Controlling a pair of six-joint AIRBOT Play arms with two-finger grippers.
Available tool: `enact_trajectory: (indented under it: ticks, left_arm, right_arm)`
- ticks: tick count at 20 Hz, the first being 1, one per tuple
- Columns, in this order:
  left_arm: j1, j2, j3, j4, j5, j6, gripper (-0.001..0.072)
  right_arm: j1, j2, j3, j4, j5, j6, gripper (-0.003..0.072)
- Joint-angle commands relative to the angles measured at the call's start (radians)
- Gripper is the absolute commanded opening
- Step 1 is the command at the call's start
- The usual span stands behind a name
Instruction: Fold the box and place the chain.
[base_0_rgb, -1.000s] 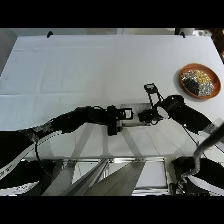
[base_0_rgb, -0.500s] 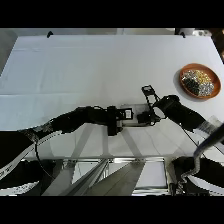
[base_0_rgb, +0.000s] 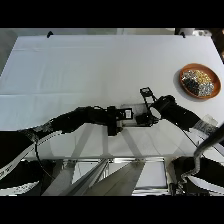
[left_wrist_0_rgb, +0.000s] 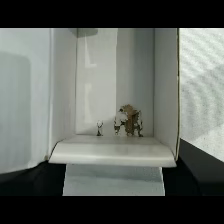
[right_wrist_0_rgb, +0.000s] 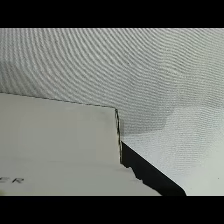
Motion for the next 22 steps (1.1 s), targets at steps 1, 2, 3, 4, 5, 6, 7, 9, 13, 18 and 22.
enact_trajectory:
  ticks: [1, 2, 3, 4, 5, 6, 7, 9, 13, 18, 22]
  left_arm:
    - [0.001, 0.001, 0.001, 0.002, -0.002, 0.002, 0.0255]
    - [0.001, 0.001, 0.001, 0.001, -0.002, 0.002, 0.0255]
    - [0.001, 0.001, 0.001, 0.002, -0.002, 0.002, 0.0255]
    - [0.001, 0.001, 0.001, 0.002, -0.002, 0.002, 0.0255]
    - [0.001, 0.001, 0.001, 0.002, -0.002, 0.002, 0.0255]
    - [0.001, 0.001, 0.001, 0.002, -0.002, 0.002, 0.0255]
    - [0.001, 0.001, 0.001, 0.001, -0.002, 0.002, 0.0255]
    - [0.001, 0.001, 0.001, 0.002, -0.002, 0.002, 0.0255]
    - [0.001, 0.001, 0.001, 0.002, 0.000, 0.002, 0.0255]
    - [0.001, 0.001, 0.001, 0.002, 0.000, 0.002, 0.0255]
    - [0.001, 0.001, 0.001, 0.002, 0.001, 0.002, 0.0255]
  right_arm:
    - [0.002, 0.002, -0.001, 0.015, 0.003, -0.002, 0.0094]
    - [0.002, 0.009, -0.001, 0.015, 0.004, -0.003, 0.0264]
    - [0.002, 0.022, -0.001, 0.014, 0.004, -0.004, 0.0431]
    - [0.002, 0.041, -0.001, 0.011, 0.005, -0.007, 0.0524]
    - [0.002, 0.063, -0.001, 0.010, 0.006, -0.017, 0.0529]
    - [0.001, 0.088, -0.001, 0.008, 0.008, -0.033, 0.0529]
    - [0.000, 0.120, -0.001, 0.008, 0.014, -0.058, 0.0529]
    - [0.000, 0.184, -0.001, -0.002, 0.045, -0.108, 0.0529]
    - [-0.008, 0.359, 0.000, -0.105, 0.066, -0.143, 0.0524]
    - [-0.416, 0.440, 0.027, -0.135, -0.074, -0.258, 0.0510]
    - [-0.806, 0.289, 0.078, -0.078, -0.192, -0.394, 0.0505]
